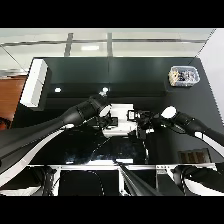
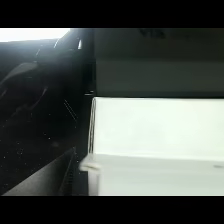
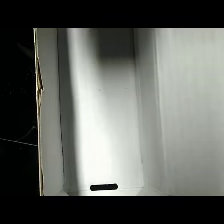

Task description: Fold the box and place the chain.

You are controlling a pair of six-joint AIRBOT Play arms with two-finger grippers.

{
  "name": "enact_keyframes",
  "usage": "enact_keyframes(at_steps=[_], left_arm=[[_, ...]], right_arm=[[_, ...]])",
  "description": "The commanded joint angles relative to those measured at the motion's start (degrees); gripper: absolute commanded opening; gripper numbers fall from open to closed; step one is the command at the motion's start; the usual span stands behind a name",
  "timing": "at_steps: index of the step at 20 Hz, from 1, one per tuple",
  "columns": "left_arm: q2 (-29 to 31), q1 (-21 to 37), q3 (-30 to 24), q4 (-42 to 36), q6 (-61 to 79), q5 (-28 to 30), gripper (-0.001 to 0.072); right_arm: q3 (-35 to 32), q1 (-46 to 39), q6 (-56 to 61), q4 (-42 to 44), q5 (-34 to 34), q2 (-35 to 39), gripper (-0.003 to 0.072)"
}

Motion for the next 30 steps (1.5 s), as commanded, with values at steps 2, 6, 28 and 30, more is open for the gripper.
enact_keyframes(at_steps=[2,6,28,30], left_arm=[[0.4,0.0,-0.9,0.3,-2.6,-1.0,0.0361],[0.3,0.0,-1.5,0.5,-3.4,0.2,0.034],[0.1,0.0,-1.4,1.0,-2.8,2.4,0.0028],[0.1,0.0,-1.4,1.0,-2.8,2.1,0.0028]], right_arm=[[0.1,0.0,0.0,0.0,0.0,0.0,0.0237],[0.1,0.0,0.0,0.0,0.0,0.0,0.0237],[0.1,0.0,1.4,0.0,0.2,0.0,0.0705],[0.1,-0.1,3.8,-2.4,1.6,1.3,0.0705]])
